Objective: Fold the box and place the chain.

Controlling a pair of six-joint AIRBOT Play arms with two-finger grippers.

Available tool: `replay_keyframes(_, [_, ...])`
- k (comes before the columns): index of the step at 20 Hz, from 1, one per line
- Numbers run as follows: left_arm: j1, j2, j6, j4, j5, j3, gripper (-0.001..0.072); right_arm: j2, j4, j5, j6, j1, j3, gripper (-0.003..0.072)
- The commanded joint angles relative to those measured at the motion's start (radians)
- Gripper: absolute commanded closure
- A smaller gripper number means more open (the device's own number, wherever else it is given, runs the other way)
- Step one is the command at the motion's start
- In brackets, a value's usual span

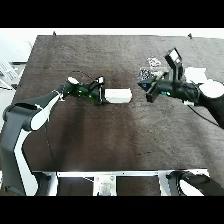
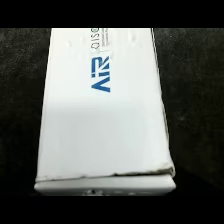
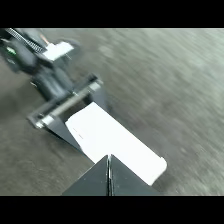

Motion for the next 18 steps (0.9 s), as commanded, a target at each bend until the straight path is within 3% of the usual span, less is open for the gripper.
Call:
replay_keyframes(1, [0.000, 0.001, -0.031, -0.016, -0.021, 0.000, 0.0466, 0.097, -0.013, -0.079, 0.016, -0.013, -0.117, 0.0676])
replay_keyframes(2, [0.005, 0.006, -0.038, -0.014, -0.025, 0.000, 0.0677, 0.100, -0.013, -0.078, 0.017, -0.012, -0.124, 0.0676])
replay_keyframes(3, [0.012, 0.014, -0.056, -0.010, -0.023, 0.000, 0.0692, 0.099, -0.013, -0.078, 0.017, -0.012, -0.127, 0.0677])
replay_keyframes(7, [0.080, 0.067, -0.232, 0.016, -0.042, 0.002, 0.0695, 0.100, -0.013, -0.079, 0.021, -0.012, -0.128, 0.0676])
replay_keyframes(12, [0.247, 0.164, -0.331, 0.027, -0.221, -0.003, 0.0698, 0.099, -0.013, -0.079, 0.022, -0.012, -0.128, 0.0676])
replay_keyframes(16, [0.406, 0.308, -0.393, 0.051, -0.213, -0.004, 0.0698, 0.099, -0.013, -0.080, 0.039, -0.012, -0.128, 0.0676])
replay_keyframes(18, [0.501, 0.370, -0.428, 0.051, -0.137, -0.003, 0.0698, 0.099, -0.010, -0.083, 0.043, -0.012, -0.128, 0.0676])
